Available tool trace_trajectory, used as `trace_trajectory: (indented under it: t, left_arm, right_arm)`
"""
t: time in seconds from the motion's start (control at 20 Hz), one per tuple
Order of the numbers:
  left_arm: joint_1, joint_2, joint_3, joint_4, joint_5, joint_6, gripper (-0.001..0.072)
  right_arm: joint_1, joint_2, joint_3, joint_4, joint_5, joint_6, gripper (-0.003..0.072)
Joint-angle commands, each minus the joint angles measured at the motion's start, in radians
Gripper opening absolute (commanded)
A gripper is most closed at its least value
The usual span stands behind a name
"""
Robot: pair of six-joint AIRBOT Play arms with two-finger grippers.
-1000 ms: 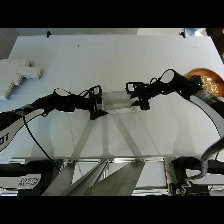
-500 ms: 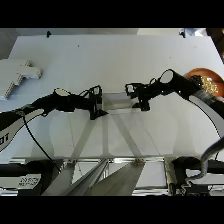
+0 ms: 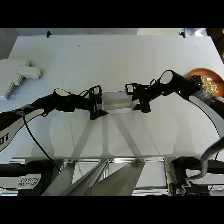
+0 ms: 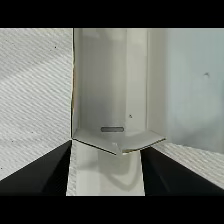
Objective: Fold the box and place the chain.
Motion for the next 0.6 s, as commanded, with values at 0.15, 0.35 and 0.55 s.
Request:
trace_trajectory:
  t: [0.15,0.35,0.55]
  left_arm:
    - [0.000,0.000,0.000,0.001,0.000,0.000,0.0374]
    - [0.000,0.000,0.000,0.001,0.000,0.000,0.0374]
    - [0.000,0.000,0.000,0.001,0.000,0.000,0.0374]
  right_arm:
    - [0.001,0.000,0.000,0.054,0.007,0.010,0.0216]
    - [0.001,0.000,0.000,0.056,0.007,0.010,0.0044]
    - [0.001,0.000,0.000,0.063,0.004,0.010,0.0092]
